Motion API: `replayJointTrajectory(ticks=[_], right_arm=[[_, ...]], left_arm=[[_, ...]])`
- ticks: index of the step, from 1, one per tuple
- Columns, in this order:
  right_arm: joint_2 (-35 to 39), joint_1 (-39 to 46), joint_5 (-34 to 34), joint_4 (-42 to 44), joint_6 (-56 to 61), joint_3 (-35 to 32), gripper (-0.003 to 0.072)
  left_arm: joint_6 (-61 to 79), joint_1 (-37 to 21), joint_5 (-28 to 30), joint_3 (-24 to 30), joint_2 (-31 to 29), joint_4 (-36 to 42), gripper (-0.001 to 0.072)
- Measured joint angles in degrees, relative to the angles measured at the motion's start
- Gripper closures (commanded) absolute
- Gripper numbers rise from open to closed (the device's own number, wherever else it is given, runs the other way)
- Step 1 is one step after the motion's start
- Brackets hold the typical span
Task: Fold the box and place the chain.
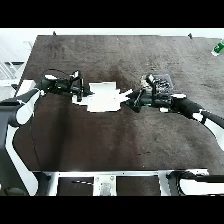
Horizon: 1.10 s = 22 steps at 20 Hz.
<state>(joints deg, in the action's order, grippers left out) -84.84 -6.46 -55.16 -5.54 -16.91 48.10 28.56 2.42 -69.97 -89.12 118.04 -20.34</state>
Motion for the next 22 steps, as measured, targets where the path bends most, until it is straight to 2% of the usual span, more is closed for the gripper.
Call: replayJointTrajectory(ticks=[2, 3, 4, 13, 22], right_arm=[[0.0, -2.7, 2.7, -2.2, -4.1, 0.4, 0.0137], [0.0, -4.0, 4.7, -3.8, -5.3, 0.5, 0.0112], [0.0, -5.3, 6.7, -5.7, -6.3, 0.7, 0.0026], [-0.3, -14.9, 24.8, -16.9, -9.0, 1.6, 0.0026], [-4.1, -17.9, 28.4, -21.3, -9.1, 4.2, 0.0026]], left_arm=[[0.0, 0.0, 0.1, 0.0, 0.0, 0.0, 0.0686], [0.0, 0.0, 0.2, 0.0, 0.0, 0.0, 0.0686], [0.0, 0.0, 0.2, 0.0, 0.0, 0.0, 0.0686], [0.0, 0.0, 0.3, 0.0, 0.0, 0.0, 0.0685], [0.0, 0.0, 0.3, 0.0, 0.0, 0.0, 0.0685]])
